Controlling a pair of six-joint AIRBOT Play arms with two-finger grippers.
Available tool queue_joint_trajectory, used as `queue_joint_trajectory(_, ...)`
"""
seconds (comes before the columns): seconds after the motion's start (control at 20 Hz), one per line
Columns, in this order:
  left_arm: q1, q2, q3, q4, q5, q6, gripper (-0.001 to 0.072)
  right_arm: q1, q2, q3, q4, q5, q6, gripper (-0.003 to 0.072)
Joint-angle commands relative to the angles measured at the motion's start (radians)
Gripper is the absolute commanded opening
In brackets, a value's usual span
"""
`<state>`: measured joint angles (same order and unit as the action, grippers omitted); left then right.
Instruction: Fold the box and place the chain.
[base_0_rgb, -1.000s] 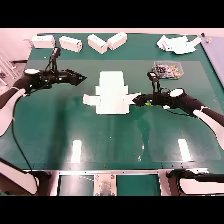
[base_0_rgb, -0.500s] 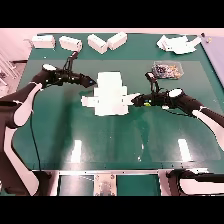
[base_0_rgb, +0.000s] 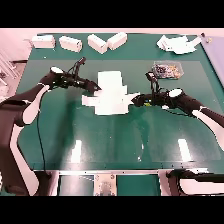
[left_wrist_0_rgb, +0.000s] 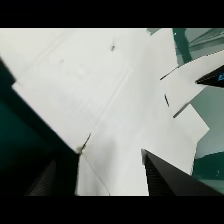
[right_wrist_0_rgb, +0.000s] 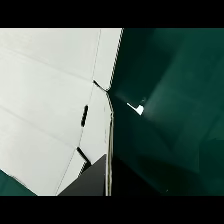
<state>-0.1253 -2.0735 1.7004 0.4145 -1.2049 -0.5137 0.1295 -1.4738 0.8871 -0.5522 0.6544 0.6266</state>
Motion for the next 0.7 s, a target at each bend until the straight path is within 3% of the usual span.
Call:
queue_joint_trajectory(0.0, -0.008, -0.006, 0.009, -0.003, -0.016, 0.017, 0.0585, 0.000, 0.001, 0.001, 0.001, -0.001, 0.001, -0.0002)
queue_joint_trajectory(0.05, -0.008, -0.006, 0.009, -0.004, -0.021, 0.017, 0.0575, 0.000, 0.001, 0.001, 0.001, -0.001, 0.001, -0.0002)
queue_joint_trajectory(0.1, -0.008, -0.006, 0.010, -0.004, -0.034, 0.025, 0.0485, 0.000, 0.001, 0.001, 0.001, -0.001, 0.001, -0.0002)
queue_joint_trajectory(0.4, -0.017, -0.007, 0.010, -0.012, -0.035, 0.043, 0.0483, 0.000, 0.001, 0.001, 0.001, -0.001, 0.001, -0.0002)
queue_joint_trajectory(0.5, -0.019, -0.008, 0.010, -0.034, -0.032, 0.053, 0.0416, 0.000, 0.001, 0.001, 0.001, -0.001, 0.001, -0.0002)
queue_joint_trajectory(0.65, -0.019, -0.008, 0.009, -0.039, -0.026, 0.058, 0.0416, 0.000, 0.001, 0.001, 0.001, -0.001, 0.000, -0.0002)
